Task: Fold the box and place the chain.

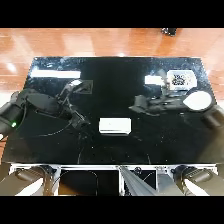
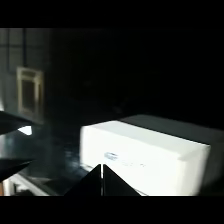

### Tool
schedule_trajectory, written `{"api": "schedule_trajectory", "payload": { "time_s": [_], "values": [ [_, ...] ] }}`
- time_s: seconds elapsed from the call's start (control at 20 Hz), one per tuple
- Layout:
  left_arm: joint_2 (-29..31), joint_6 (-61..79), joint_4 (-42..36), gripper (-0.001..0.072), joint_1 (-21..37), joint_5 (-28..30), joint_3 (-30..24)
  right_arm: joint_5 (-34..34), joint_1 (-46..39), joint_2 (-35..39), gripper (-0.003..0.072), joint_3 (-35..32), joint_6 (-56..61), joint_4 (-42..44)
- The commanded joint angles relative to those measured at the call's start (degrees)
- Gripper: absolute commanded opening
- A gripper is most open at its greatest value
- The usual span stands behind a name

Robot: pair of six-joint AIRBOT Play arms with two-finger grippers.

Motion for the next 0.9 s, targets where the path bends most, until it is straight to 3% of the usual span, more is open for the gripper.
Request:
{"api": "schedule_trajectory", "payload": {
  "time_s": [0.0, 0.15, 0.35, 0.85],
  "values": [
    [-4.4, 28.1, -0.1, 0.0629, -5.9, -2.4, 4.4, 12.8, -12.7, 4.5, 0.0033, 0.4, -0.3, -9.2],
    [-6.7, 32.0, 1.3, 0.0628, -10.5, -7.4, 4.3, 13.8, -17.9, 4.5, 0.0033, 0.4, -1.0, -12.8],
    [-9.7, 40.0, 0.8, 0.0627, -11.4, -9.9, 4.3, 11.6, -18.4, 4.5, 0.0033, 0.4, -0.9, -15.6],
    [-13.6, 42.0, -3.1, 0.0626, -11.4, -10.0, 4.4, 10.3, -18.4, 4.5, 0.0033, 0.4, -1.0, -16.8]
  ]
}}
